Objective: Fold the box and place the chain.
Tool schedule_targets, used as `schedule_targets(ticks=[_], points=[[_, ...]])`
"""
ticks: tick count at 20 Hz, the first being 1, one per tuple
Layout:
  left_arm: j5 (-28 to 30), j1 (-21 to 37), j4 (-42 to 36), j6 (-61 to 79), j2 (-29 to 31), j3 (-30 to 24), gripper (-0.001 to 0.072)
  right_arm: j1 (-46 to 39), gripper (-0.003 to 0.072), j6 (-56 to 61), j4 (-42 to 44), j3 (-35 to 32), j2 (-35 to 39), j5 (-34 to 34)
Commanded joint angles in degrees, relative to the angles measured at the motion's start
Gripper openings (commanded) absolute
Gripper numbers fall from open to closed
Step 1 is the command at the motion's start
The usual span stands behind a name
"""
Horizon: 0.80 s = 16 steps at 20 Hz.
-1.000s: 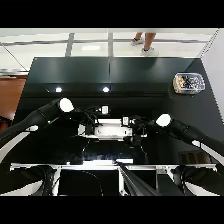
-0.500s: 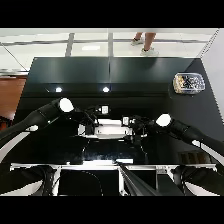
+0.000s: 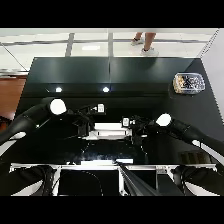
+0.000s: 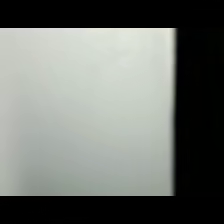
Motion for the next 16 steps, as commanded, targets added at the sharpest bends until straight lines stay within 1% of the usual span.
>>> schedule_targets(ticks=[1, 2, 3, 4, 6, 7, 8, 9, 10, 11, 13, 16], points=[[-3.1, 0.0, 9.4, -14.1, 6.6, 0.0, 0.0364, 0.1, 0.016, -0.2, -0.1, 0.0, 0.0, 0.7], [-3.4, 0.0, 10.3, -16.5, 8.6, 0.0, 0.0243, 0.1, 0.016, -0.2, -0.1, 0.0, 0.0, 0.6], [-4.4, 0.0, 10.0, -18.4, 9.9, 0.0, 0.0077, 0.1, 0.016, -0.2, -0.1, 0.0, 0.0, 0.6], [-6.7, 0.0, 8.4, -20.0, 10.8, 0.0, 0.0022, 0.1, 0.016, -0.2, -0.1, 0.0, 0.0, 0.6], [-12.5, -0.1, 2.1, -21.3, 10.8, -0.5, 0.0021, 0.1, 0.016, -0.2, -0.1, 0.0, 0.0, 0.6], [-12.6, 0.0, -4.2, -21.8, 10.8, -1.7, 0.0021, 0.1, 0.016, -0.2, -0.1, 0.0, 0.0, 0.6], [-10.2, 0.0, -14.4, -20.3, 10.8, -3.9, 0.0022, 0.1, 0.016, -0.2, -0.1, 0.0, 0.0, 0.6], [-7.7, -0.1, -24.3, -15.8, 10.7, -6.3, 0.0022, 0.1, 0.016, -0.2, -0.1, 0.0, 0.0, 0.6], [-4.7, 0.0, -30.6, -12.1, 10.4, -8.3, 0.0022, 0.1, 0.016, -0.2, -0.1, 0.0, 0.0, 0.6], [0.5, 0.0, -34.0, -10.8, 10.1, -10.0, 0.0022, 0.1, 0.016, -0.2, -0.1, 0.0, 0.0, 0.6], [12.9, 0.0, -36.7, -10.7, 9.8, -12.2, 0.0022, 0.1, 0.016, -0.2, -0.1, 0.0, 0.0, 0.6], [27.7, 0.0, -36.2, -10.4, 9.7, -12.2, 0.0022, 0.1, 0.016, -0.2, -0.1, 0.0, 0.0, 0.6]])
